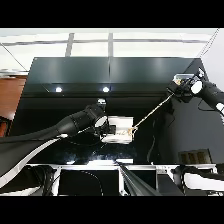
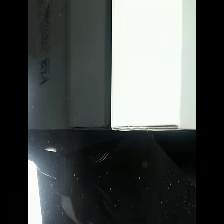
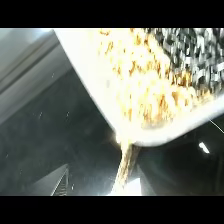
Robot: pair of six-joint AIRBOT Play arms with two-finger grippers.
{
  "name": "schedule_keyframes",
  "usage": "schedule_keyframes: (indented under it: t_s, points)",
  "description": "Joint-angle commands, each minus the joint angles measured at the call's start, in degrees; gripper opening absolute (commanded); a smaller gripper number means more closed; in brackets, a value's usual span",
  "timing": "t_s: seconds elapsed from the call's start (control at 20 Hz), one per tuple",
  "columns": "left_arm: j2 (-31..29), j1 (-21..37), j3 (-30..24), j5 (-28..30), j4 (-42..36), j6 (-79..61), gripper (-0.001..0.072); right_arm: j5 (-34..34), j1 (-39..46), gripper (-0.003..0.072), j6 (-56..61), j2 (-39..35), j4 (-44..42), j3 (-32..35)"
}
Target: Fold the box and place the chain.
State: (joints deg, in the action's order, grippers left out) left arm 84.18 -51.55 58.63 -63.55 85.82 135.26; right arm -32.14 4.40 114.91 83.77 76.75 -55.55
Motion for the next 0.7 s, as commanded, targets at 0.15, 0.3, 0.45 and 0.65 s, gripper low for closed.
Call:
schedule_keyframes:
  t_s: [0.15, 0.3, 0.45, 0.65]
  points:
    - [0.0, 0.0, 0.0, 0.1, 0.0, 0.0, 0.0033, -0.6, 0.9, 0.0180, 1.2, 3.2, 0.2, -2.4]
    - [0.0, 0.0, 0.0, 0.1, 0.0, 0.0, 0.0033, -5.9, 0.7, 0.0025, -1.9, 2.4, -0.1, -2.4]
    - [0.0, 0.0, 0.0, 0.1, 0.0, 0.0, 0.0033, -13.7, 0.5, 0.0024, -14.5, -2.7, -0.7, -2.4]
    - [0.0, 0.0, 0.0, 0.1, 0.0, 0.0, 0.0033, -28.1, 0.5, 0.0024, -27.8, -17.6, -7.9, -2.4]
